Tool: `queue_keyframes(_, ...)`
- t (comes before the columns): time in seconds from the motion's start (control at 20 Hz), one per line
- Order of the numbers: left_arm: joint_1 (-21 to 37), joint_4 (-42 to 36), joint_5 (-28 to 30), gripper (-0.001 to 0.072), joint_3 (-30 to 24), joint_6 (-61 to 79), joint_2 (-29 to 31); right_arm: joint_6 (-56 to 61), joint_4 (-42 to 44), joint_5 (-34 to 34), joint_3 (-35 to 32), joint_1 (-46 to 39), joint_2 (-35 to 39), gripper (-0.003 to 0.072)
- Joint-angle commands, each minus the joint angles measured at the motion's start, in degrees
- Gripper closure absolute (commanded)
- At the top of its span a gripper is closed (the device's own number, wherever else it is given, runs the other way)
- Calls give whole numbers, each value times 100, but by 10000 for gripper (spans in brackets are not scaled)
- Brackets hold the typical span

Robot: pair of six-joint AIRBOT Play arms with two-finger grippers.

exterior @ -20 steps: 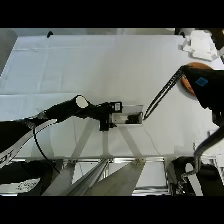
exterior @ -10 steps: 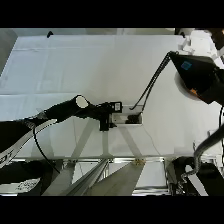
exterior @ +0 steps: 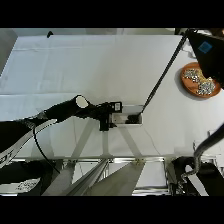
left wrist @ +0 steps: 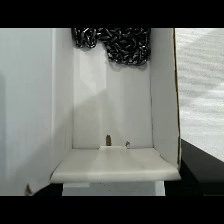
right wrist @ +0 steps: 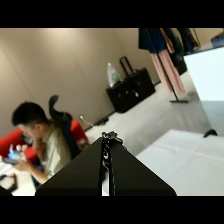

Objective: Fold the box and place the chain.

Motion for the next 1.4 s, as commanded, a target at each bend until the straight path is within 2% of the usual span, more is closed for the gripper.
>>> queue_keyframes(0.0,-4,0,2,276,2,2,-2,20,243,-35,52,7,-2,668)
queue_keyframes(0.35,-4,0,2,276,2,2,0,470,-15,48,52,7,-315,668)
queue_keyframes(0.75,-4,0,2,276,2,2,0,778,-1434,1421,52,7,-973,668)
queue_keyframes(0.9,-4,0,2,276,2,2,0,780,-1720,1663,50,7,-1075,668)
queue_keyframes(1.15,-4,0,2,276,2,2,0,321,-1121,1462,50,7,-1062,668)
queue_keyframes(1.35,-4,0,2,276,2,2,-2,-358,-649,1591,52,7,-938,668)
